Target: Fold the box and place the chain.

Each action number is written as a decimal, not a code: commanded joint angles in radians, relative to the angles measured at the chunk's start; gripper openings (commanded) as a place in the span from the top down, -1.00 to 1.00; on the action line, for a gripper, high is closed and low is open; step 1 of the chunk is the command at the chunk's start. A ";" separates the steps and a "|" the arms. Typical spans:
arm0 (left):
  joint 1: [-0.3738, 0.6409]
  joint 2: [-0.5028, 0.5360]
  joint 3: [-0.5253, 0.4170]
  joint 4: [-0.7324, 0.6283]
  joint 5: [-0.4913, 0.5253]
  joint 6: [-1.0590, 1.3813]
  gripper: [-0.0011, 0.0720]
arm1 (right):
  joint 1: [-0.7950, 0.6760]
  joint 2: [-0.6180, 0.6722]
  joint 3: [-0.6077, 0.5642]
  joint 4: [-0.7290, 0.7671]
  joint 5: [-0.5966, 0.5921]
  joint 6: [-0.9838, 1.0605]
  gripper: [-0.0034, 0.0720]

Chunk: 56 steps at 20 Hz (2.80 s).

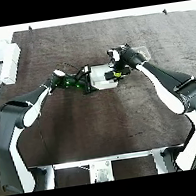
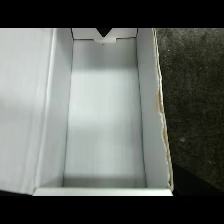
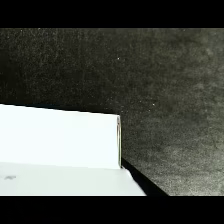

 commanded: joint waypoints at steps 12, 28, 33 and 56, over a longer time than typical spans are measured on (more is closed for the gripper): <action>0.000 0.000 0.000 0.000 0.001 -0.002 -0.47 | -0.014 0.128 0.108 -0.001 0.091 -0.151 -0.33; 0.000 0.000 0.000 0.000 0.003 -0.002 -0.47 | -0.396 -0.010 0.108 0.362 -0.279 -0.462 -0.17; 0.000 0.000 0.000 0.000 0.003 -0.002 -0.47 | -0.394 -0.049 0.109 0.402 -0.317 -0.489 -0.11; 0.000 0.000 0.000 0.000 0.011 -0.002 -0.47 | -0.354 0.440 0.193 0.351 -0.261 -0.519 0.90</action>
